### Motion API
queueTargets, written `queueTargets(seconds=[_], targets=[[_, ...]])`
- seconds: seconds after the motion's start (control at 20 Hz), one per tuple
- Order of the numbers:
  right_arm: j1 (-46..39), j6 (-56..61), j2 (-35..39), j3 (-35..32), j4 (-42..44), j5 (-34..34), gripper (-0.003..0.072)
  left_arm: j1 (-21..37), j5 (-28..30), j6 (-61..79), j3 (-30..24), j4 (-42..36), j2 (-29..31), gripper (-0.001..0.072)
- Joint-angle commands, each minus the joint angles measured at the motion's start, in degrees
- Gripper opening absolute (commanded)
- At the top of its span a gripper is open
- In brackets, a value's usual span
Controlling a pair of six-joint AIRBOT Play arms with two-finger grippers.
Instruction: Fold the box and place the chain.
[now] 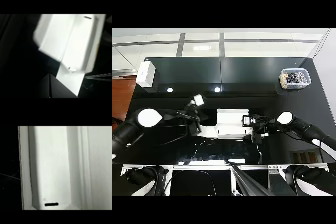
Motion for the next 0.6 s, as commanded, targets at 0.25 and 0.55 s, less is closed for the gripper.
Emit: queueTargets(seconds=[0.25, 0.55], targets=[[0.0, 0.0, 0.0, 0.0, 0.0, 0.0, 0.0167, 20.3, -11.4, -53.4, -8.5, 3.9, 0.3, 0.0025], [0.0, 0.0, 0.0, 0.0, 0.0, 0.0, 0.0167, 29.5, -17.4, -36.7, -13.5, -22.7, -14.5, 0.0022]])
